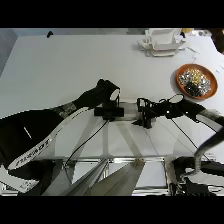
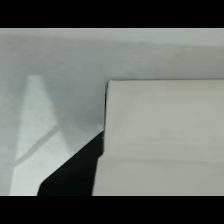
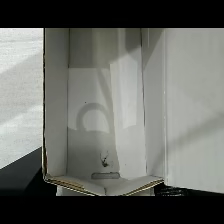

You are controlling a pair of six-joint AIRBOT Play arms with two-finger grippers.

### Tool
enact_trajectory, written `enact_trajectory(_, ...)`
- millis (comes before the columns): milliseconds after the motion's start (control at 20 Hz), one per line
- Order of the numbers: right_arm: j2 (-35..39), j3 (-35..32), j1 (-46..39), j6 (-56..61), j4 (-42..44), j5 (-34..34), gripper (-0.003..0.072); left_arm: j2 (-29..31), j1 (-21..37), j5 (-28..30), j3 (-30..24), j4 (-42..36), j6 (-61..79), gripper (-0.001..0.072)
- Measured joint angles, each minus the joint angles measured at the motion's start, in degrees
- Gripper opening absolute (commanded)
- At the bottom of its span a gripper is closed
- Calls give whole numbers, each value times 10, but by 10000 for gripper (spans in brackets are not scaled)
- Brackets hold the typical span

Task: Fold the box and place the chain.

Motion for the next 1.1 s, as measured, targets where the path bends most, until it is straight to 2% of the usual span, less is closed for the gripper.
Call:
enact_trajectory(100, 0, 0, 0, 0, 0, 0, 350, 0, 0, 1, 0, 1, 0, 2)
enact_trajectory(350, 0, 0, 0, 0, 0, 0, 350, 0, 0, 2, 0, 3, -1, 11)
enact_trajectory(400, 0, 0, 0, 0, 0, 0, 350, 1, 0, 3, 0, 4, -1, 55)
enact_trajectory(500, 0, 0, 0, 1, 1, 0, 350, 5, 1, 7, -1, 8, 0, 262)
enact_trajectory(550, 0, 0, 0, 1, 1, 0, 350, 10, 2, 27, 0, 5, 3, 289)
enact_trajectory(900, 0, 0, 0, 0, 0, -1, 349, 55, 15, 6, 0, 7, 43, 290)
enact_trajectory(1100, 0, 0, 0, 0, 0, -1, 349, 107, 29, -8, 0, 3, 125, 293)
